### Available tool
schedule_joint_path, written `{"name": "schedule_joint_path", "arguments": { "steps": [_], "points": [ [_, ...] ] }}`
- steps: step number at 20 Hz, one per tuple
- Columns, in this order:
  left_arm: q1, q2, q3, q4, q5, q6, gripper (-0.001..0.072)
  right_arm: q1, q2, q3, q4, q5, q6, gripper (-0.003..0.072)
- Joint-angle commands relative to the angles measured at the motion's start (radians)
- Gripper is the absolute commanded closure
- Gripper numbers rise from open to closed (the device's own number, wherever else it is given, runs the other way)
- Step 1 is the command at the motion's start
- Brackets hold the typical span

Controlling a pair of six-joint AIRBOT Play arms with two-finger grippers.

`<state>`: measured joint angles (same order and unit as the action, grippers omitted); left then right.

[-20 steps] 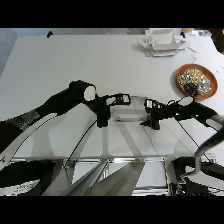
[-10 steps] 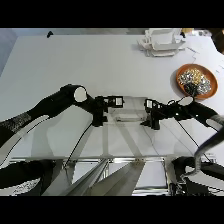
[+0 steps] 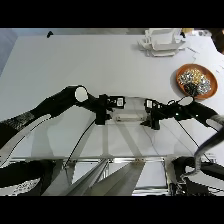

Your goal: Fold the box and place the chain.

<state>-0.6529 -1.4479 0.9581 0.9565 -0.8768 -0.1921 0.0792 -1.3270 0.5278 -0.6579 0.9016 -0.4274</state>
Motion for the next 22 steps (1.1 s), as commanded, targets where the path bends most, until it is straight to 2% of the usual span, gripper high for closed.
{"name": "schedule_joint_path", "arguments": {
  "steps": [1,5,10,18,22],
  "points": [
    [-0.010,-0.011,0.000,-0.006,-0.001,0.009,0.0373,0.000,0.001,0.000,0.000,0.000,0.000,0.0306],
    [-0.035,-0.016,0.000,-0.006,0.001,0.009,0.0373,0.000,0.001,0.000,0.000,0.000,0.000,0.0306],
    [-0.037,-0.003,0.000,0.011,-0.047,-0.041,0.0373,0.000,0.001,0.000,0.000,0.000,0.000,0.0306],
    [-0.041,0.003,0.000,0.002,0.056,-0.063,0.0376,0.000,0.001,0.000,0.000,0.000,0.000,0.0306],
    [-0.060,-0.003,0.000,-0.009,0.062,-0.063,0.0376,0.000,0.001,0.000,0.000,0.000,0.000,0.0306]
  ]
}}
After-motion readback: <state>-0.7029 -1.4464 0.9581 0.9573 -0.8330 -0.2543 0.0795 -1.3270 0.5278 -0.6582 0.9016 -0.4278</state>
